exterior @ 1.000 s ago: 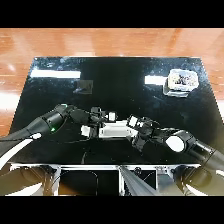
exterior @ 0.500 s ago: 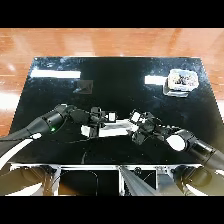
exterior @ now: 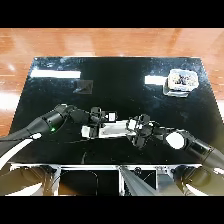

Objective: Fold the box and place the chain.

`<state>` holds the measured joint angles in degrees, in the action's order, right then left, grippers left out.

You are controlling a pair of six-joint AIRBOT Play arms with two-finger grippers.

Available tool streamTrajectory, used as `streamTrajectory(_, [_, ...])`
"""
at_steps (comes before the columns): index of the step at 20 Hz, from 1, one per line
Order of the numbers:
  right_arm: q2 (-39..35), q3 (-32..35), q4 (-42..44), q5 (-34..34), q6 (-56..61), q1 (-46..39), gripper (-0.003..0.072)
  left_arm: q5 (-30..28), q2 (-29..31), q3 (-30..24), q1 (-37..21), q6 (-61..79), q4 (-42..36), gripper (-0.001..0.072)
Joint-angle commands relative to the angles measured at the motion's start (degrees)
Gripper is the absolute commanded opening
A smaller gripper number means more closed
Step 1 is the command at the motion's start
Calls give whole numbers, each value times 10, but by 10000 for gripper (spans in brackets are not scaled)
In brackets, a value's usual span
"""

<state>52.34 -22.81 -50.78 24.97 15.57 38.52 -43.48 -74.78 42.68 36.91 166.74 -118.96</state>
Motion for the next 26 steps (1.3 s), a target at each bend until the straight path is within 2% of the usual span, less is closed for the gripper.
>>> streamTrajectory(1, [24, 0, 76, 23, -110, -7, 720, 1, 0, 0, 0, -1, 0, 17])
streamTrajectory(4, [51, -19, 100, 80, -145, -43, 720, 1, 0, 0, 0, -1, 0, 17])
streamTrajectory(7, [75, -21, 170, 111, -219, -78, 720, 1, 0, 0, 0, -1, 0, 17])
streamTrajectory(11, [106, -21, 227, 123, -292, -83, 720, 0, 0, 0, 0, -1, 0, 17])
streamTrajectory(17, [138, -21, 231, 122, -309, -83, 720, 1, 0, 0, 0, 0, 0, 17])
streamTrajectory(26, [140, -22, 228, 115, -308, -79, 720, 0, 0, 0, 0, -1, 0, 18])
